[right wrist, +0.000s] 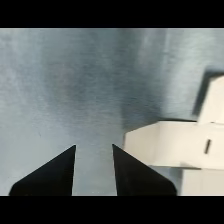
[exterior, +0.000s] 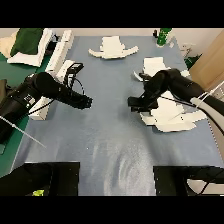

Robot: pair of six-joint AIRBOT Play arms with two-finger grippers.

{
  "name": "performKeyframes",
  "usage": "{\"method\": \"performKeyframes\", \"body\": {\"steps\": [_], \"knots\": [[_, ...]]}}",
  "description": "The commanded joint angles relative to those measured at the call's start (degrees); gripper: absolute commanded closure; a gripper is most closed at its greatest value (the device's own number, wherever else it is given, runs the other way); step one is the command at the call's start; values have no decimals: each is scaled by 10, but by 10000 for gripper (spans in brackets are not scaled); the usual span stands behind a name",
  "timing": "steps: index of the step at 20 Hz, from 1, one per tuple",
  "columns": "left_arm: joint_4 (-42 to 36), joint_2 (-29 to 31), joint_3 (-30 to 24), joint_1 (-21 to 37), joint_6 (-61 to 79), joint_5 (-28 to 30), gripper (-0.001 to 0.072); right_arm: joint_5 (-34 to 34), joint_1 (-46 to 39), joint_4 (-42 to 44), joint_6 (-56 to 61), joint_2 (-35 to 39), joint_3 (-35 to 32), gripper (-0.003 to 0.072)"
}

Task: Fold the box.

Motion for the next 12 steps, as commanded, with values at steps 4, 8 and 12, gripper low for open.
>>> {"method": "performKeyframes", "body": {"steps": [4, 8, 12], "knots": [[-1, 0, 0, 1, 0, 30, 694, -250, -170, -256, 7, 0, 147, 317], [-3, -1, 0, 1, 0, 30, 694, -257, -358, -273, -65, 0, 118, 317], [-10, -1, 0, 1, 0, 45, 694, -167, -506, -130, -187, -11, 99, 318]]}}
